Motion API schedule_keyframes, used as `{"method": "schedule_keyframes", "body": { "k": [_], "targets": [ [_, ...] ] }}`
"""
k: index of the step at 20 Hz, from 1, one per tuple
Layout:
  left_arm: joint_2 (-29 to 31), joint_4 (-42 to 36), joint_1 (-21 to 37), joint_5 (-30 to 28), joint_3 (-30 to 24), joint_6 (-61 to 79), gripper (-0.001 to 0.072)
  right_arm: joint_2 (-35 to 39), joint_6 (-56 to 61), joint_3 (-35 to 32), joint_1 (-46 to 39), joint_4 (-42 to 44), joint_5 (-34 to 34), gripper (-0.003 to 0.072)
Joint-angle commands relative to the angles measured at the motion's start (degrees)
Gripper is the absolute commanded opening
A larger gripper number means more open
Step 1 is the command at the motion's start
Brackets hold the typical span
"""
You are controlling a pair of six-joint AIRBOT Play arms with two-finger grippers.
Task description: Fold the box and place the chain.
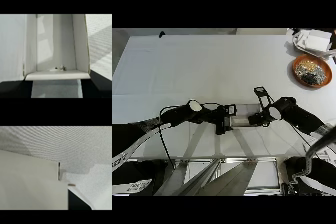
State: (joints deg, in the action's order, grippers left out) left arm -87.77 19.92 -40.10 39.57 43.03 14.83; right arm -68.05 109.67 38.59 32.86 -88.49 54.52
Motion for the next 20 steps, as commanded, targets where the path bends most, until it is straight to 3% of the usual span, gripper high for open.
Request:
{"method": "schedule_keyframes", "body": {
  "k": [1, 3, 5, 11, 15, 17, 20],
  "targets": [
    [0.04, 0.26, 0.0, 0.11, -0.02, 0.2, 0.0314, -0.52, -0.2, -0.04, 0.04, -0.28, -0.28, 0.0009],
    [0.04, 0.28, 0.0, 0.11, -0.02, 0.22, 0.0314, -0.52, -0.17, -0.04, 0.04, -0.24, -0.55, 0.0023],
    [0.04, 0.26, 0.0, 0.09, -0.02, 0.2, 0.0314, -0.52, -0.17, -0.04, 0.04, -0.2, -0.83, 0.0097],
    [0.04, 0.28, 0.0, 0.11, -0.02, 0.2, 0.0314, -0.52, 0.04, -0.07, 0.04, -0.31, -1.31, 0.0099],
    [0.04, 0.26, 0.0, 0.09, -0.02, 0.2, 0.0314, -0.52, 0.04, -0.13, 0.04, -0.26, -1.51, 0.0182],
    [0.04, 0.26, 0.0, 0.09, -0.02, 0.2, 0.0314, -0.52, 0.07, -0.61, 0.04, -0.22, -1.64, 0.0177],
    [0.04, 0.28, 0.0, 0.09, -0.02, 0.2, 0.0314, -0.52, 0.07, -1.29, 0.04, -0.22, -1.53, 0.0111]
  ]
}}
